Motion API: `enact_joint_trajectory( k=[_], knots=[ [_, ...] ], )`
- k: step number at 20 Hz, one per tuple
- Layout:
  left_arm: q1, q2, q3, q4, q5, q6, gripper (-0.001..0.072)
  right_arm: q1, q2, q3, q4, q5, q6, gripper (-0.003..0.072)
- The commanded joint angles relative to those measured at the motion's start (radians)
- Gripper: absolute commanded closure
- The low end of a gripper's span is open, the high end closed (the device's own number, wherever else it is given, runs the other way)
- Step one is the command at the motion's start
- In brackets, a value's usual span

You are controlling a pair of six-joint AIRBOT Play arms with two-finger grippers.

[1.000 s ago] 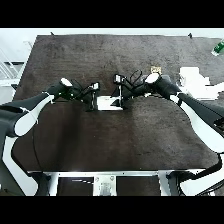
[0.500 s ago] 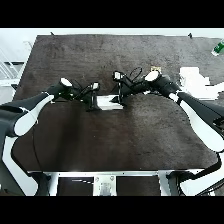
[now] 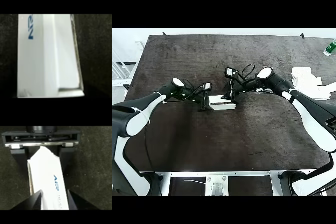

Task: Fold the box and place the chain.

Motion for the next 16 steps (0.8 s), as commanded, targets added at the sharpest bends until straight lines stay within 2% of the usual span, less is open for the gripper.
enact_joint_trajectory(
  k=[1,5,7,16],
  knots=[
    [0.000,0.000,0.000,0.000,-0.001,0.000,0.0287,0.000,-0.001,-0.013,-0.002,0.008,0.001,0.0334],
    [0.000,0.000,0.000,0.000,-0.001,0.000,0.0286,0.000,-0.001,-0.030,-0.005,0.008,0.001,0.0336],
    [0.000,0.000,0.000,0.000,-0.001,0.000,0.0287,0.001,-0.002,-0.033,-0.005,0.008,0.001,0.0403],
    [0.000,0.000,0.000,0.000,-0.001,0.000,0.0287,0.002,-0.002,-0.059,-0.005,0.013,0.020,0.0404]
  ],
)
